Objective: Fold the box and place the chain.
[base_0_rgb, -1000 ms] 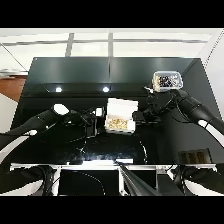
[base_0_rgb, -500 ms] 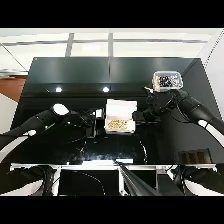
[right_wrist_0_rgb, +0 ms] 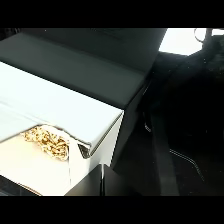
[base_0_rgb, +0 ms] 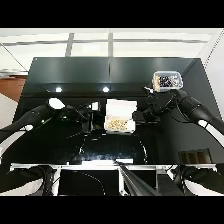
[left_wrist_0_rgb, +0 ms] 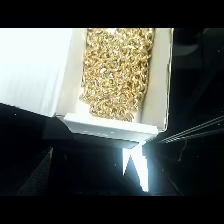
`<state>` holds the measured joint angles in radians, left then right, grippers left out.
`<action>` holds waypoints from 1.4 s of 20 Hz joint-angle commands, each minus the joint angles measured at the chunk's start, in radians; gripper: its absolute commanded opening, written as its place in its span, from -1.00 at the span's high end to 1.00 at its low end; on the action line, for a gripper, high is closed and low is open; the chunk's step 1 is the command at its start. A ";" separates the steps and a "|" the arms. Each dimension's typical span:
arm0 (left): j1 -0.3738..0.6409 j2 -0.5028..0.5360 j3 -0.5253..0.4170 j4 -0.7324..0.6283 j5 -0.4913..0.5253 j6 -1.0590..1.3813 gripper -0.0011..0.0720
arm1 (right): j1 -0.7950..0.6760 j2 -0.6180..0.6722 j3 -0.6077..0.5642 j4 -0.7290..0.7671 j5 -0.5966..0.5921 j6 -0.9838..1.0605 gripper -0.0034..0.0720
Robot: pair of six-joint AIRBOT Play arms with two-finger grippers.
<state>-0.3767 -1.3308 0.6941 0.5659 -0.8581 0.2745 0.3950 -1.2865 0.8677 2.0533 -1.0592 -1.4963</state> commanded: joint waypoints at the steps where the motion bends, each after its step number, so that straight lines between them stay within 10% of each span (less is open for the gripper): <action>1: 0.005 -0.029 0.017 -0.003 -0.019 0.033 -0.88 | 0.000 0.000 0.000 0.000 -0.005 0.000 0.86; 28: 0.005 -0.121 0.090 0.006 -0.094 -0.014 -0.88 | 0.000 0.000 0.000 0.004 -0.019 0.000 0.87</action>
<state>-0.3702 -1.4509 0.7830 0.5694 -0.9512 0.2733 0.3950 -1.2865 0.8677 2.0567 -1.0786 -1.4963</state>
